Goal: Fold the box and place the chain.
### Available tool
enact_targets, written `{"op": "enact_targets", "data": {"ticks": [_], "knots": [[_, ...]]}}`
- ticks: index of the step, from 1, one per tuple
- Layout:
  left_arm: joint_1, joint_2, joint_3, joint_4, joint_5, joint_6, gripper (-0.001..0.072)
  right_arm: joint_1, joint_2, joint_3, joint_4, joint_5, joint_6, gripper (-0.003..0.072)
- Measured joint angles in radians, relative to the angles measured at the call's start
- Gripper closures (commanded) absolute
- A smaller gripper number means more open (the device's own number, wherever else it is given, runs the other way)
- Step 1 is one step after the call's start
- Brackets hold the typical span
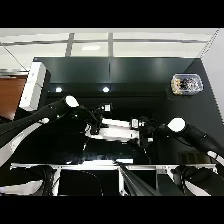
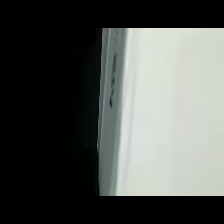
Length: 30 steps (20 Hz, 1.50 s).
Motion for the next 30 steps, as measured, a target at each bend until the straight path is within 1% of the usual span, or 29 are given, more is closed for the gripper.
{"op": "enact_targets", "data": {"ticks": [6, 15, 16, 17, 18, 19, 20, 21, 22, 23, 25, 26, 27, 28, 29, 30], "knots": [[0.000, 0.000, 0.000, -0.001, 0.001, -0.002, 0.0681, 0.000, -0.065, -0.005, 0.011, -0.028, -0.065, 0.0050], [0.000, 0.000, 0.000, -0.001, 0.002, -0.003, 0.0681, 0.000, -0.090, -0.005, 0.016, -0.054, -0.084, 0.0053], [0.000, 0.000, 0.000, -0.001, 0.002, -0.003, 0.0681, 0.000, -0.091, -0.005, 0.016, -0.056, -0.084, 0.0161], [0.000, 0.001, 0.000, -0.001, 0.002, -0.003, 0.0681, 0.000, -0.091, -0.005, 0.016, -0.058, -0.084, 0.0193], [0.002, 0.002, 0.000, 0.000, 0.000, -0.004, 0.0679, 0.000, -0.092, -0.005, 0.016, -0.060, -0.084, 0.0194], [0.005, 0.006, 0.001, 0.003, -0.002, -0.009, 0.0604, 0.000, -0.093, -0.006, 0.016, -0.062, -0.084, 0.0194], [0.008, 0.011, 0.001, 0.006, -0.016, -0.021, 0.0416, 0.000, -0.093, -0.006, 0.015, -0.063, -0.084, 0.0194], [0.013, 0.022, 0.002, 0.011, -0.037, -0.032, 0.0265, 0.000, -0.093, -0.006, 0.014, -0.063, -0.084, 0.0194], [0.019, 0.035, 0.002, 0.023, -0.052, -0.052, 0.0195, 0.000, -0.093, -0.006, 0.012, -0.063, -0.083, 0.0195], [0.025, 0.054, 0.002, 0.047, -0.063, -0.071, 0.0186, 0.000, -0.093, -0.006, 0.011, -0.063, -0.083, 0.0195], [0.036, 0.108, 0.002, 0.111, -0.084, -0.141, 0.0187, 0.000, -0.093, -0.006, 0.009, -0.064, -0.083, 0.0196], [0.041, 0.142, 0.002, 0.160, -0.090, -0.194, 0.0193, 0.000, -0.093, -0.006, 0.008, -0.064, -0.083, 0.0285], [0.043, 0.181, 0.002, 0.215, -0.104, -0.258, 0.0218, 0.000, -0.093, -0.006, 0.008, -0.063, -0.084, 0.0360], [0.046, 0.218, 0.002, 0.265, -0.113, -0.323, 0.0237, 0.000, -0.093, -0.006, 0.007, -0.063, -0.084, 0.0377], [0.047, 0.260, 0.001, 0.314, -0.134, -0.396, 0.0404, 0.000, -0.093, -0.006, 0.007, -0.063, -0.084, 0.0377], [0.048, 0.299, -0.001, 0.349, -0.154, -0.459, 0.0663, 0.000, -0.093, -0.006, 0.005, -0.062, -0.084, 0.0377]]}}
